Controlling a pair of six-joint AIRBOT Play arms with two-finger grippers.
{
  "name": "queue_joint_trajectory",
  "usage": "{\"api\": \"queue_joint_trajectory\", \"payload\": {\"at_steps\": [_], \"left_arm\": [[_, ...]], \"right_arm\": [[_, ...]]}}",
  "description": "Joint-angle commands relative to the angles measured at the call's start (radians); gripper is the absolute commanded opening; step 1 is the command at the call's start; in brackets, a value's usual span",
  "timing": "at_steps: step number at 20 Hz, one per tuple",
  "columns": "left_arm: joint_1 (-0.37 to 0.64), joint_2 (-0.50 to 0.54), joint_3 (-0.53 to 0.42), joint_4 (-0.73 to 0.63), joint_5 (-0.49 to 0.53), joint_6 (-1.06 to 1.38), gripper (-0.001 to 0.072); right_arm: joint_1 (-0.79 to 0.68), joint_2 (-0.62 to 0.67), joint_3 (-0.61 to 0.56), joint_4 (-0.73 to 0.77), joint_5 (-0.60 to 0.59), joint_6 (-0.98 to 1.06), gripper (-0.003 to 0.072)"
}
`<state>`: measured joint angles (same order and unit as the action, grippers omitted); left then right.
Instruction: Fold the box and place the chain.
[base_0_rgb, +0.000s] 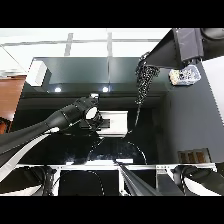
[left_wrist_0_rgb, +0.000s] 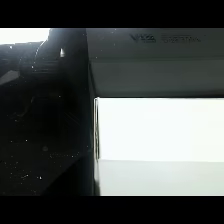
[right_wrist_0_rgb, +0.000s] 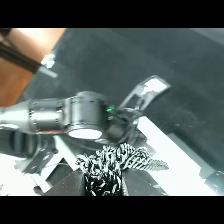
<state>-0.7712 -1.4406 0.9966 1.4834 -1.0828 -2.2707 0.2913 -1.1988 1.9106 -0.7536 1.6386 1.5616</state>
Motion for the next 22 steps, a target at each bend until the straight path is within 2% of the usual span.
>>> {"api": "queue_joint_trajectory", "payload": {"at_steps": [1, 6, 9, 16, 22], "left_arm": [[0.001, 0.0, 0.0, 0.0, 0.001, 0.0, 0.0029], [0.001, 0.0, 0.0, 0.0, 0.001, 0.0, 0.0029], [0.001, 0.0, 0.0, 0.0, 0.001, 0.0, 0.0029], [0.001, 0.0, 0.0, 0.0, 0.001, 0.0, 0.0029], [0.001, 0.0, 0.0, 0.0, 0.001, 0.0, 0.0029]], "right_arm": [[0.0, 0.0, 0.0, 0.1, -0.003, -0.008, 0.0014], [0.0, -0.002, 0.0, 0.105, -0.055, -0.014, 0.0014], [0.029, -0.002, -0.003, 0.013, -0.05, -0.014, 0.0013], [0.129, -0.001, -0.189, -0.146, -0.045, -0.005, 0.0014], [0.129, 0.003, -0.211, -0.164, -0.043, 0.002, 0.0013]]}}
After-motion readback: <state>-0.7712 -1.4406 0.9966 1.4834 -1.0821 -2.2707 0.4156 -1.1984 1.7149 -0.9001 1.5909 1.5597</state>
